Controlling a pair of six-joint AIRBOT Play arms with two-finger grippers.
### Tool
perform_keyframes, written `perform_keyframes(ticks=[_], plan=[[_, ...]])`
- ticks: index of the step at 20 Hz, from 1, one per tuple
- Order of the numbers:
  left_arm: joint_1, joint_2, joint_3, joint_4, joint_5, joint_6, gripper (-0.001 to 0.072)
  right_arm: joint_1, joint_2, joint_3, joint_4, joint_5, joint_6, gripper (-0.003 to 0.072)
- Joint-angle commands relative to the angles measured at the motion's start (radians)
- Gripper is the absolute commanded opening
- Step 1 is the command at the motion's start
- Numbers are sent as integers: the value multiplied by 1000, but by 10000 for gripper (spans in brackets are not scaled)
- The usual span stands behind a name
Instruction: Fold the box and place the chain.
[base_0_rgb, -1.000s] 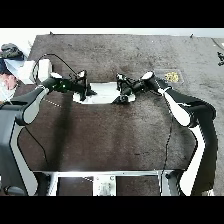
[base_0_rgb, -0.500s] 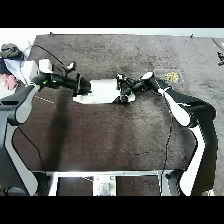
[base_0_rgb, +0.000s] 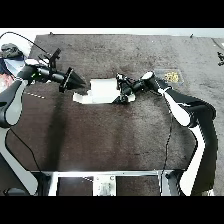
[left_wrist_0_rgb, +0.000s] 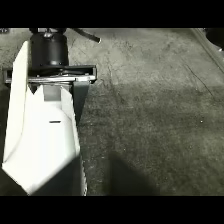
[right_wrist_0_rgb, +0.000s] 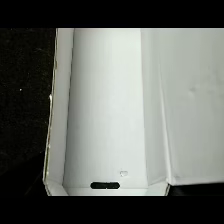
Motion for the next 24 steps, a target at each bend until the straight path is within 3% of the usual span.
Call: perform_keyframes(ticks=[1,5,9,15,24], plan=[[-34,5,2,37,49,-32,12,1,-1,0,0,1,0,411],[-131,5,2,111,344,-166,12,1,-1,0,0,1,0,411],[-173,5,2,113,545,-166,12,1,-1,0,0,1,0,410],[-176,3,-56,113,691,-166,12,1,-1,0,0,1,0,411],[-177,-9,-125,118,713,-139,12,1,-1,0,0,1,0,411]])
